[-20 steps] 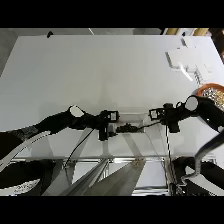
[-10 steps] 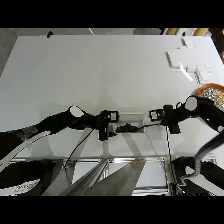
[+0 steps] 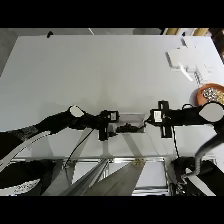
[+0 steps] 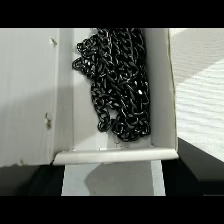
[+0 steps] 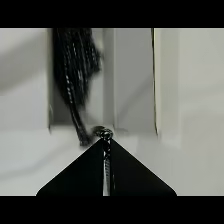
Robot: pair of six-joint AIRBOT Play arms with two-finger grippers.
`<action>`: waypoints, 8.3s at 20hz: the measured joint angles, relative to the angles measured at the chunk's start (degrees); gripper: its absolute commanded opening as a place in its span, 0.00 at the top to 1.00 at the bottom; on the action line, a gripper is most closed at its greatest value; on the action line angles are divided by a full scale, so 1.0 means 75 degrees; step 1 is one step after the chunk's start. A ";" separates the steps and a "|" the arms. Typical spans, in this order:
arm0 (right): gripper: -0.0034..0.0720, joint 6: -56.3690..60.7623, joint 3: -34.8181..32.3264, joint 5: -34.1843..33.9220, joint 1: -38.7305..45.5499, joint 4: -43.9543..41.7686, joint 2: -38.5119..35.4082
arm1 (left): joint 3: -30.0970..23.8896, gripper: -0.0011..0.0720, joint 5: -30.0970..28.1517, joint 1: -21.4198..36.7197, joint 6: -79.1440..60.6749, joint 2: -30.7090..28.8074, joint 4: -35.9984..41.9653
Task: Fold the box and place the chain.
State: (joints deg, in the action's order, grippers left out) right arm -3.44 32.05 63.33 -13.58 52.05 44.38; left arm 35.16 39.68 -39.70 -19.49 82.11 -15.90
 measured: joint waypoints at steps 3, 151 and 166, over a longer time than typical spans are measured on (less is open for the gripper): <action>0.94 0.0003 0.0000 -0.0431 -0.1005 -0.0650 -0.0134 | 0.0000 0.51 0.0003 0.0000 0.0000 -0.0003 0.0000; 0.94 -0.0093 0.0003 0.0041 0.1107 -0.0067 0.0525 | 0.0000 0.51 0.0029 0.0000 0.0000 0.0000 0.0003; 0.94 -0.0146 0.0000 -0.2346 -0.2605 -0.2148 -0.0041 | 0.0000 0.51 0.0029 0.0000 0.0000 0.0000 0.0000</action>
State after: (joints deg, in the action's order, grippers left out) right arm -4.54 32.05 45.74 -33.12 35.94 44.07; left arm 35.16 39.90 -39.70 -19.49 82.11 -15.90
